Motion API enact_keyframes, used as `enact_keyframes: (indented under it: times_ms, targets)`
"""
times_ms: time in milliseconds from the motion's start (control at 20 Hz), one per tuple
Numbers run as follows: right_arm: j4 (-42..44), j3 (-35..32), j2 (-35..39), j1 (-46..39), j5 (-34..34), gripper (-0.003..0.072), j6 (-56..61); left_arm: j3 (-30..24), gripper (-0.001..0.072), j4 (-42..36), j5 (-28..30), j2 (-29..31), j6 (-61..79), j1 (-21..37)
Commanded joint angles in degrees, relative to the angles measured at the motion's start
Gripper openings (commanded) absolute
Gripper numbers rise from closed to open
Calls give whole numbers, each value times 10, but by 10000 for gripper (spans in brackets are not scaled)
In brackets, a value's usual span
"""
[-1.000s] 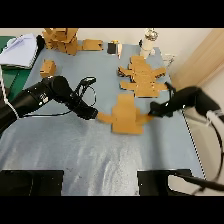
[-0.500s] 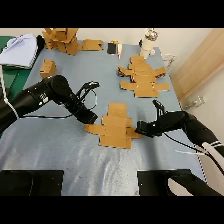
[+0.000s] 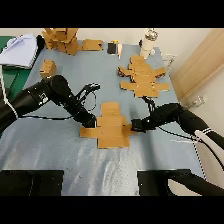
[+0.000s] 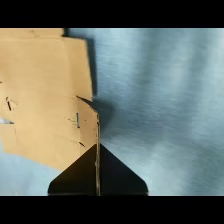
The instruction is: Fold the box.
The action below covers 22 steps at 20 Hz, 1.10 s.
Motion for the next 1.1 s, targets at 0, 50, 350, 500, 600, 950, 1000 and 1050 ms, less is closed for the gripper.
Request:
enact_keyframes:
  times_ms: [0,50,350,500,600,950,1000,1050]
  targets:
    - [22,-22,25,38,9,0,-54,-11,477,-3,-2,-4,14,33]
    - [26,-43,42,56,26,0,-59,-20,477,-17,-3,-8,17,56]
    - [34,-102,138,158,120,0,-68,-75,477,-185,3,-64,127,141]
    - [32,-102,148,171,120,0,-68,-75,477,-176,20,-96,127,142]
    - [32,-102,148,171,117,0,-67,-75,477,-169,33,-108,128,143]
    - [31,-102,147,171,115,0,-62,-75,464,-274,22,-125,230,141]
    - [31,-102,147,171,115,0,-62,-75,464,-294,9,-130,247,141]
    - [31,-102,147,171,115,0,-62,-75,463,-303,-3,-136,257,141]
